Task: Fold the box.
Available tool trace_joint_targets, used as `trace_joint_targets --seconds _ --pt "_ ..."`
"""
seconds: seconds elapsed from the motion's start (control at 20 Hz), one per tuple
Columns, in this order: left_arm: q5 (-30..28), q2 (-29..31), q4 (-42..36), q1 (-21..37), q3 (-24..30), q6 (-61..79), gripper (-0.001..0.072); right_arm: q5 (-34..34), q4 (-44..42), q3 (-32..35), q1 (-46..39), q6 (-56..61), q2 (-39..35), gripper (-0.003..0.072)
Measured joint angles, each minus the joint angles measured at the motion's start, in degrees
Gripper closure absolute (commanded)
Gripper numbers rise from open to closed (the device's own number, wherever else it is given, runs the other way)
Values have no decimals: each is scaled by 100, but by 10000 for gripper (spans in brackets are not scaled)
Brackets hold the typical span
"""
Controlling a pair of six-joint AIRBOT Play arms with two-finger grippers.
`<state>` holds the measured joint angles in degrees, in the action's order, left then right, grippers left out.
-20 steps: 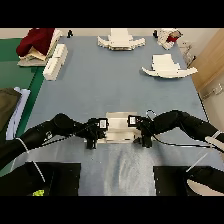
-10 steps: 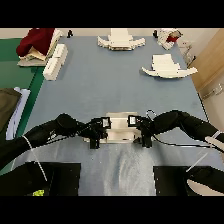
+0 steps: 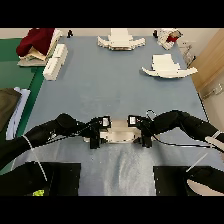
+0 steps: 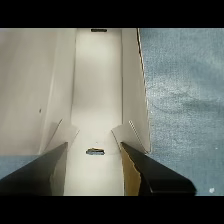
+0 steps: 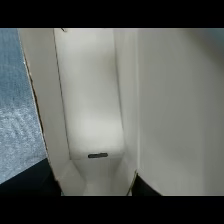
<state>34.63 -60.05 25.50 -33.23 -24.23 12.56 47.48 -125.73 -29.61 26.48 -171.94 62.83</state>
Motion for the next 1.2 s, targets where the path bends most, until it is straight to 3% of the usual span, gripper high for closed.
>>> trace_joint_targets --seconds 0.1,0.15,0.25,0.3,0.4,0.45,0.65,0.9,1.1,1.2 --pt "0 0 -7 0 0 -7 164 0 0 0 0 0 0 186" --pt "2 0 -9 0 0 -9 214 0 0 0 0 0 0 187" --pt "-9 0 -13 0 0 -44 551 0 2 0 0 2 0 187" --pt "-2 4 -28 -2 0 -87 617 0 2 0 0 4 0 187" --pt "-2 31 107 0 0 -286 618 0 0 0 0 4 0 187" --pt "-2 68 238 0 0 -496 698 0 0 0 0 2 0 187" --pt "94 535 1169 0 0 -2070 696 0 0 0 0 2 0 187" --pt "487 1784 2730 70 0 -5285 695 -2 0 0 0 2 0 187" --pt "1167 2597 4286 691 0 -8738 695 -2 0 0 0 2 0 187" --pt "1628 2758 4699 1172 31 -9849 695 -2 -2 0 0 2 0 186"
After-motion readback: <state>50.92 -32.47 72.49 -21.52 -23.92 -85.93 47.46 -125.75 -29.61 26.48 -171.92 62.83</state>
